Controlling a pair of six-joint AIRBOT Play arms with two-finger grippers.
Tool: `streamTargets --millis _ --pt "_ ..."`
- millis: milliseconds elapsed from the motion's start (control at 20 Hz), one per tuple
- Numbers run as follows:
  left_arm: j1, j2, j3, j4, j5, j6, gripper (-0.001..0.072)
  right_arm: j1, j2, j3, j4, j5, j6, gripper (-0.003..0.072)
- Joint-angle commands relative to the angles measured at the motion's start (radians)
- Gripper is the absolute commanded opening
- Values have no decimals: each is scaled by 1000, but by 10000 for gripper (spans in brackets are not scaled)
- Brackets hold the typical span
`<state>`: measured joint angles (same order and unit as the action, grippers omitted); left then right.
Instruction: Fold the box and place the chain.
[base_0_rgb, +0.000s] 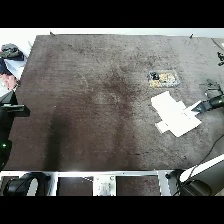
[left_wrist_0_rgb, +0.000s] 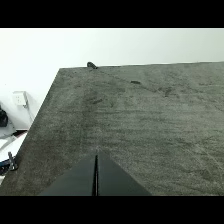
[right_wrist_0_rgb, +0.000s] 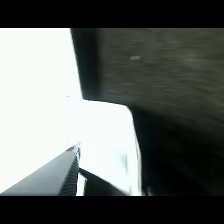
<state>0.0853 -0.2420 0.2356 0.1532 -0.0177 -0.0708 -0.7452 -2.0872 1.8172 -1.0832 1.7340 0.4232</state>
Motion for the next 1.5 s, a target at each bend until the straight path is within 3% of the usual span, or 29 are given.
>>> streamTargets --millis 0,50,150,250,500,700,850,1100,1300,1400,1450 --pt "1 1 -1 0 0 0 12 18 -8 -19 4 73 -30 145" --pt "1 1 -1 0 0 0 12 21 -6 -18 4 74 -35 35" --pt "1 1 -1 0 1 0 12 20 2 -24 37 77 53 12" --pt "1 1 -1 0 0 0 12 11 45 -101 135 76 93 11" --pt "1 1 -1 0 0 0 12 43 266 -568 436 67 3 10" --pt "1 1 -1 0 0 0 11 173 524 -995 718 -203 -14 10" --pt "1 1 -1 0 0 0 12 376 656 -1173 864 -491 -8 10" --pt "1 1 -1 0 0 0 12 734 656 -1153 1106 -867 6 10" --pt "1 1 -1 0 1 -6 12 865 589 -1016 1070 -980 -12 10" --pt "1 1 -1 -1 -63 -16 13 879 541 -963 999 -1020 14 10" --pt "1 1 0 1 -108 2 83 879 523 -950 983 -1017 14 10"
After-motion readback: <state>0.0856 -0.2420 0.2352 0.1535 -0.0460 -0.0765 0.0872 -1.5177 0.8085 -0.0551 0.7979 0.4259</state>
